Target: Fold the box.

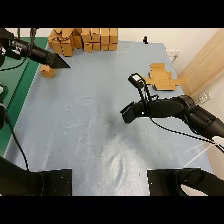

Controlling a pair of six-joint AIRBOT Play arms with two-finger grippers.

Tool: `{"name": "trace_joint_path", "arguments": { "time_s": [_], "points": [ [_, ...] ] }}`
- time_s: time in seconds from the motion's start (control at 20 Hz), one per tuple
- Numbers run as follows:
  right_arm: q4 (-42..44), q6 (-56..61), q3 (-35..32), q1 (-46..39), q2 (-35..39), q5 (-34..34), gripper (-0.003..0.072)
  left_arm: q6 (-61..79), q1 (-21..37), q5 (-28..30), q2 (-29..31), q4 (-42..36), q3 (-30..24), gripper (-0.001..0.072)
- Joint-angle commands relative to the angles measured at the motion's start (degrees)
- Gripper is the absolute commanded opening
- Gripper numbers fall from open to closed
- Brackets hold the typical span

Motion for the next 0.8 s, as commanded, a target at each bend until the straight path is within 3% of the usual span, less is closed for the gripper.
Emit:
{"name": "trace_joint_path", "arguments": {
  "time_s": [0.0, 0.05, 0.25, 0.35, 0.5, 0.75],
  "points": [
    [3.13, -3.32, 0.52, 0.76, 0.02, 1.73, 0.0007, 2.97, -4.17, -7.3, 11.85, -0.74, -14.82, 0.0096],
    [3.08, -3.3, 0.52, 0.74, 0.04, 1.68, 0.0007, 4.48, -5.49, -4.17, 16.7, 2.1, -20.81, 0.0015],
    [2.23, -3.32, 0.52, 0.74, 0.02, 1.7, 0.0007, 4.22, -8.15, 19.02, 40.59, 7.34, -48.78, 0.0015],
    [2.23, -3.32, 0.52, 0.74, 0.02, 1.68, 0.0007, 4.35, -8.24, 28.11, 49.79, 7.39, -58.66, 0.0015],
    [2.21, -3.32, 0.52, 0.74, 0.04, 1.7, 0.0007, 4.35, -8.24, 32.54, 56.83, 7.72, -64.06, 0.0016],
    [2.05, -3.32, 0.52, 0.74, 0.02, 1.7, 0.0007, 2.84, -8.24, 32.24, 56.57, 7.52, -63.93, 0.0016]
  ]
}}
